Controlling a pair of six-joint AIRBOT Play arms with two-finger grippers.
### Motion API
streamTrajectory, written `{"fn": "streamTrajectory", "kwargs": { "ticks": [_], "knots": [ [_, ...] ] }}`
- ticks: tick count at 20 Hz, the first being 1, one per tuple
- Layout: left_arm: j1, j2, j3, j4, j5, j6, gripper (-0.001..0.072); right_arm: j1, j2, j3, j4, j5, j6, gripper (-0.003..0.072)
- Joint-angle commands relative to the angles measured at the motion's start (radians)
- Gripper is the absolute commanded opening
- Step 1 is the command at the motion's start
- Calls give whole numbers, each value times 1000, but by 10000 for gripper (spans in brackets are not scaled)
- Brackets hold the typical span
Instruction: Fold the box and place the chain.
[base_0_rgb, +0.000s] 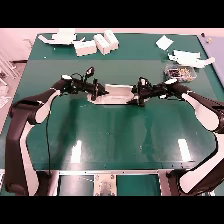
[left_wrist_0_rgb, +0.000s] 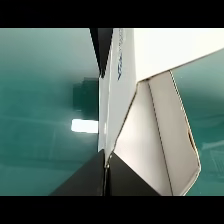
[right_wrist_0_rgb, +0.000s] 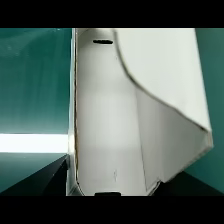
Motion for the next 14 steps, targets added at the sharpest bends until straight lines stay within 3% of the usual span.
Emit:
{"fn": "streamTrajectory", "kwargs": {
  "ticks": [1, 14],
  "knots": [
    [0, 0, 0, 0, 0, 0, 22, -2, -1, 19, -1, -1, -9, 550],
    [0, 0, 0, 0, -2, 0, 22, -2, -48, 35, 0, 10, -25, 550]
  ]
}}
